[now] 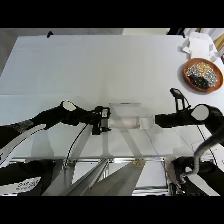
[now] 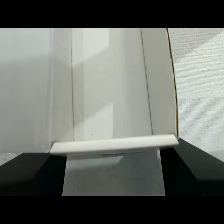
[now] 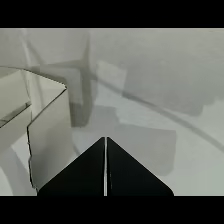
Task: Fold the box and place the chain.
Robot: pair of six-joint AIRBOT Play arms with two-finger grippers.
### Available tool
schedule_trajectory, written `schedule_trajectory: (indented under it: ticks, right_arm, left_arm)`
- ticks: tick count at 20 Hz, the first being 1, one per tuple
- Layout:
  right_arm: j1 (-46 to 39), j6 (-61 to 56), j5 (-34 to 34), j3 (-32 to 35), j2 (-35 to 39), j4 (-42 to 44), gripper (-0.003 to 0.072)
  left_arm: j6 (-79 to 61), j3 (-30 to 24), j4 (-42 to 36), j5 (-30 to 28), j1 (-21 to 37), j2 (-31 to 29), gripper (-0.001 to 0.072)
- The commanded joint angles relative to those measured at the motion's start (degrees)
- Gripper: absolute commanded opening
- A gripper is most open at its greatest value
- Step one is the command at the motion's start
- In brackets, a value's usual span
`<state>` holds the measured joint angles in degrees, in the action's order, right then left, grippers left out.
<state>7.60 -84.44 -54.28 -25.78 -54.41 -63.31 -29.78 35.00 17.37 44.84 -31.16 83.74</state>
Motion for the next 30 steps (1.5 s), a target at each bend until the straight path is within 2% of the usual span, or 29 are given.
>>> schedule_trajectory:
  ticks: [1, 4, 5, 6, 7, 14, 26, 27, 29, 30]
  right_arm:
    - [3.41, 7.56, 5.86, 0.92, -7.98, 10.03, 0.0019]
    - [4.61, 8.5, 6.95, 0.92, -9.73, 11.54, 0.0024]
    - [4.61, 8.5, 6.78, 0.9, -9.35, 11.54, 0.0115]
    - [4.61, 8.5, 6.49, 0.9, -8.85, 11.52, 0.0257]
    - [4.61, 8.5, 6.08, 0.9, -7.91, 11.54, 0.0324]
    - [4.61, 8.26, 4.52, 0.31, -0.17, 12.87, 0.0324]
    - [4.61, 8.44, 0.87, -2.25, -0.13, 15.96, 0.0342]
    - [4.61, 8.44, 0.81, -2.25, -0.13, 15.96, 0.0347]
    - [5.31, 8.41, 0.74, -2.25, -0.28, 15.65, 0.0417]
    - [6.25, 8.31, 1.38, -2.25, -0.57, 15.32, 0.0417]
  left_arm:
    - [0.0, 0.0, 0.0, -0.02, 0.0, 0.0, 0.0251]
    - [0.0, 0.0, 0.02, -0.02, 0.0, 0.0, 0.0251]
    - [0.0, 0.0, 0.02, -0.02, 0.0, 0.0, 0.0251]
    - [0.0, 0.0, 0.02, -0.02, 0.0, 0.0, 0.0251]
    - [0.0, 0.0, 0.02, 0.0, 0.0, 0.0, 0.0251]
    - [0.0, 0.0, 0.0, 0.0, 0.0, 0.0, 0.0251]
    - [0.0, 0.0, 0.02, -0.02, 0.0, 0.0, 0.0251]
    - [0.0, 0.0, 0.0, -0.02, 0.0, 0.0, 0.0251]
    - [0.0, 0.0, 0.0, -0.02, 0.0, 0.0, 0.0251]
    - [0.0, 0.0, 0.02, 0.0, 0.0, 0.0, 0.0251]
